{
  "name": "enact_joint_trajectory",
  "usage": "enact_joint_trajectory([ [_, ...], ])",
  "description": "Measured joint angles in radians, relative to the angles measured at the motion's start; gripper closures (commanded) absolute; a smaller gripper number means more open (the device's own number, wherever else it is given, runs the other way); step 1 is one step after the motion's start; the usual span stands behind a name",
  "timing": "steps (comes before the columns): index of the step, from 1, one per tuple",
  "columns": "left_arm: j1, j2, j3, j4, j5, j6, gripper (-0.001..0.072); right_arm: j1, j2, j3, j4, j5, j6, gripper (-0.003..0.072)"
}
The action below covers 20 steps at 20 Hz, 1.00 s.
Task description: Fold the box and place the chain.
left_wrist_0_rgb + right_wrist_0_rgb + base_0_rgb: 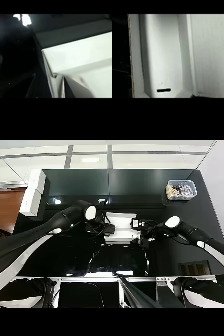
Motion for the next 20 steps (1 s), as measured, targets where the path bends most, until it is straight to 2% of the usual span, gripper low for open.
enact_joint_trajectory([
  [6, -0.058, -0.082, 0.108, 0.11, -0.133, -0.139, 0.0306, 0.0, 0.0, 0.0, 0.0, 0.0, 0.0, 0.0215],
  [7, -0.068, -0.092, 0.116, 0.126, -0.142, -0.168, 0.0316, 0.0, 0.0, 0.0, 0.0, 0.0, 0.0, 0.0214],
  [9, -0.083, -0.108, 0.127, 0.144, -0.154, -0.209, 0.0428, 0.0, 0.0, 0.0, 0.0, 0.0, 0.0, 0.0214],
  [17, -0.1, -0.127, 0.156, 0.171, -0.163, -0.292, 0.0437, 0.0, 0.0, 0.0, 0.0, 0.001, 0.0, 0.0215],
  [18, -0.101, -0.127, 0.158, 0.172, -0.162, -0.301, 0.0488, 0.0, 0.0, 0.0, 0.0, 0.001, 0.0, 0.0214],
  [19, -0.101, -0.129, 0.159, 0.172, -0.16, -0.307, 0.0618, 0.0, 0.0, 0.0, 0.0, 0.001, 0.0, 0.0215],
  [20, -0.101, -0.129, 0.16, 0.168, -0.152, -0.311, 0.0679, 0.0, 0.0, 0.0, 0.0, 0.001, 0.0, 0.0214],
])
